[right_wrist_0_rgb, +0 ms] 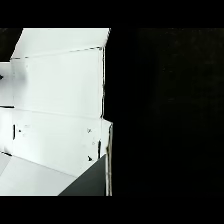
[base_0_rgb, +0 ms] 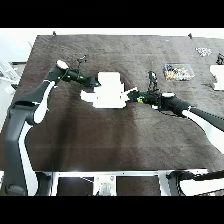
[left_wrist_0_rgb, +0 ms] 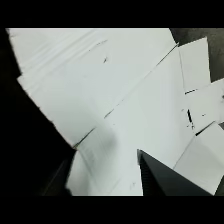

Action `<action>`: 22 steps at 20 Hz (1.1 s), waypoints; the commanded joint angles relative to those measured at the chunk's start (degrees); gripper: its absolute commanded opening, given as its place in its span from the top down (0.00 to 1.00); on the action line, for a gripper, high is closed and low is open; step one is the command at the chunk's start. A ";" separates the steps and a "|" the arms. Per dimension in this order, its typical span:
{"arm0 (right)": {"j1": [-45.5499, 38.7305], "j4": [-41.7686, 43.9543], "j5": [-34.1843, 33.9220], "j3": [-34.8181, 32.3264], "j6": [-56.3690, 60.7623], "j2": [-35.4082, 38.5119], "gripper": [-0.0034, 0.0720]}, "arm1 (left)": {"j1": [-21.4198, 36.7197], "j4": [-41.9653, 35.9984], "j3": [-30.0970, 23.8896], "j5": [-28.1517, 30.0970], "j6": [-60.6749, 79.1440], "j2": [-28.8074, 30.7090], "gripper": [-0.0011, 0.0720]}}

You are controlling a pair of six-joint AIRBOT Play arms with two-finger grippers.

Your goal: Fold the box and place the chain.

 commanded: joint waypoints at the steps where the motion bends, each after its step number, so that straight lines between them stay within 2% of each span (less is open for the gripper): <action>1: -0.02 -0.02 0.13 0.04 -0.02 0.00 0.95 | -0.22 -3.52 -0.02 0.35 0.92 -0.90 0.31; 11: -0.02 -0.04 0.35 0.04 -0.02 0.00 0.95 | 1.84 -4.59 -0.02 -3.58 1.25 -2.36 0.32; 13: -0.02 -0.04 0.35 0.04 -0.02 0.00 0.95 | 2.43 -5.81 -0.02 -3.67 1.33 -2.36 0.42; 22: -0.02 -0.04 0.35 0.04 -0.02 0.00 0.95 | 2.36 -9.27 -0.13 -4.90 2.82 -4.37 0.42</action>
